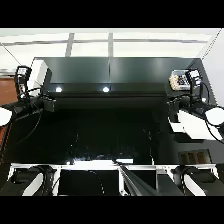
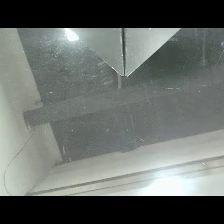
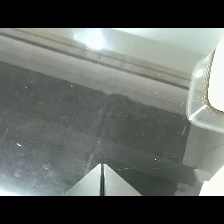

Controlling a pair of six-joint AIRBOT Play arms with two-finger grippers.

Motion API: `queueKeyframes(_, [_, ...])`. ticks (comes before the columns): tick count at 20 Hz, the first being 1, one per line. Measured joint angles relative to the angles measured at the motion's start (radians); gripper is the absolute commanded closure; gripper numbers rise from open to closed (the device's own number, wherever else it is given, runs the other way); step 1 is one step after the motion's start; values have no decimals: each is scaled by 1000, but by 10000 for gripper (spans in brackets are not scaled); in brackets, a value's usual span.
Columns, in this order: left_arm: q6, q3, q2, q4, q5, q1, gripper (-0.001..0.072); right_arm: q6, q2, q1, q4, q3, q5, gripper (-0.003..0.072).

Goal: Fold the box and place the chain.

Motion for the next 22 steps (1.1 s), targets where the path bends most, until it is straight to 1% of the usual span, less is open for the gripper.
queueKeyframes(15, [0,0,0,0,0,0,679,0,0,0,0,0,0,673])
queueKeyframes(18, [0,-1,-5,-10,23,0,678,0,0,0,9,0,-15,672])
queueKeyframes(19, [0,-2,-11,-27,42,0,628,0,0,1,28,0,-28,672])
queueKeyframes(20, [0,-2,-21,-54,65,-1,365,0,0,1,55,0,-41,664])
queueKeyframes(21, [0,-2,-33,-86,87,-4,-11,1,0,1,82,0,-54,377])
queueKeyframes(22, [0,-2,-44,-115,108,-10,-1,2,-2,0,101,0,-72,-8])
